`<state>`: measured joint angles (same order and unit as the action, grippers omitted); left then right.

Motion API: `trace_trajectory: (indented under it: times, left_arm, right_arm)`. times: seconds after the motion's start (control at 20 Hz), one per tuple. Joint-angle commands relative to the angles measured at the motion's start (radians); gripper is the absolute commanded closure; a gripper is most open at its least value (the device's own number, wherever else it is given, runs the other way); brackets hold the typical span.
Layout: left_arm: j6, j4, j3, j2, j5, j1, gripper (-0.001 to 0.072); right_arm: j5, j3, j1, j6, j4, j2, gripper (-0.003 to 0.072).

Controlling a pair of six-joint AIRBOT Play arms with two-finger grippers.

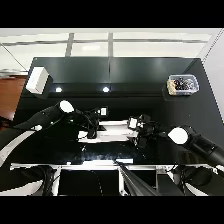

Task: Fold the box and place the chain.

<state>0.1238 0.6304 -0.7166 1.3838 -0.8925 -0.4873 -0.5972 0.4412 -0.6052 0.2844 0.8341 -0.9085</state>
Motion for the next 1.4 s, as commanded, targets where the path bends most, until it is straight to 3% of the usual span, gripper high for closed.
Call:
trace_trajectory:
  times: [0.0, 0.35, 0.7, 1.35]
  left_arm:
    - [0.000, 0.026, -0.001, 0.001, 0.002, 0.000, 0.0684]
    - [-0.105, 0.056, -0.001, -0.006, 0.012, -0.001, 0.0687]
    - [-0.158, 0.096, 0.015, -0.041, 0.142, -0.100, 0.0687]
    - [-0.210, 0.087, 0.073, -0.041, 0.164, -0.059, 0.0687]
  right_arm:
    - [-0.105, 0.000, 0.012, -0.152, -0.142, -0.051, -0.0015]
    - [-0.132, 0.000, 0.064, -0.301, -0.194, -0.122, -0.0015]
    - [-0.136, 0.000, 0.068, -0.332, -0.216, -0.142, -0.0015]
    - [-0.124, 0.000, 0.068, -0.346, -0.213, -0.187, -0.0014]
